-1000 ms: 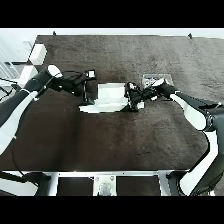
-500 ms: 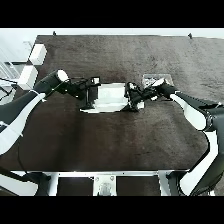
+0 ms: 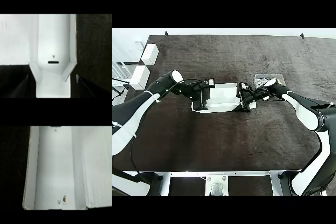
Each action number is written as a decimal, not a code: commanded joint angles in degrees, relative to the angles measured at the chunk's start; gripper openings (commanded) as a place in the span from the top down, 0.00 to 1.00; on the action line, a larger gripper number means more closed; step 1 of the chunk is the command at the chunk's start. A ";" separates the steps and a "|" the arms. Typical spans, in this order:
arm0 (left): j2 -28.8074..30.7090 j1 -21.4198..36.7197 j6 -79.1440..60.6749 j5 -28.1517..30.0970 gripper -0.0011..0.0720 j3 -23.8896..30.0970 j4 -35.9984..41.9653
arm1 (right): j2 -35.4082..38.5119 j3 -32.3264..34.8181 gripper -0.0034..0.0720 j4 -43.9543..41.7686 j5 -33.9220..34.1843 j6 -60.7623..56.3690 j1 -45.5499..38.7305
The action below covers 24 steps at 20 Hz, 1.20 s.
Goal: Fold the box and place the chain.
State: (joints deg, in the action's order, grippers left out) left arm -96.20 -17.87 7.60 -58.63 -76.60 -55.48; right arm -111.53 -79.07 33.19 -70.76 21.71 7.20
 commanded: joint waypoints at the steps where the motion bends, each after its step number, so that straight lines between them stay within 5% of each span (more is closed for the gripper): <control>1: -0.09 -0.31 -0.59 0.11 0.01 0.00 -0.76 | -0.02 0.02 0.20 0.00 0.00 -0.02 0.02; 12: -2.05 -0.44 -1.70 1.60 0.02 -0.17 0.63 | -0.02 0.02 0.20 0.00 0.00 0.00 0.02; 13: -2.05 -0.48 -1.70 1.73 0.05 -0.17 0.85 | -0.02 0.02 0.20 0.00 0.00 -0.02 0.02; 14: -2.05 -0.55 -1.90 1.66 0.23 -0.17 0.55 | -0.02 0.02 0.20 0.00 0.00 -0.02 0.02; 16: -2.05 -0.55 -2.05 1.60 0.26 -0.13 0.22 | -0.02 0.02 0.20 0.00 0.00 -0.02 0.02; 18: -2.05 -0.55 -2.10 1.60 0.52 -0.13 0.81 | -0.02 0.02 0.20 0.00 0.00 -0.02 0.02; 24: -2.12 -2.64 -3.56 2.69 0.51 -0.13 2.05 | -0.02 0.02 0.20 0.00 0.00 0.00 0.02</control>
State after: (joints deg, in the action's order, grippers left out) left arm -98.28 -19.35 4.86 -56.90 -76.73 -53.67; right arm -111.53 -79.07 33.21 -70.76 21.71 7.20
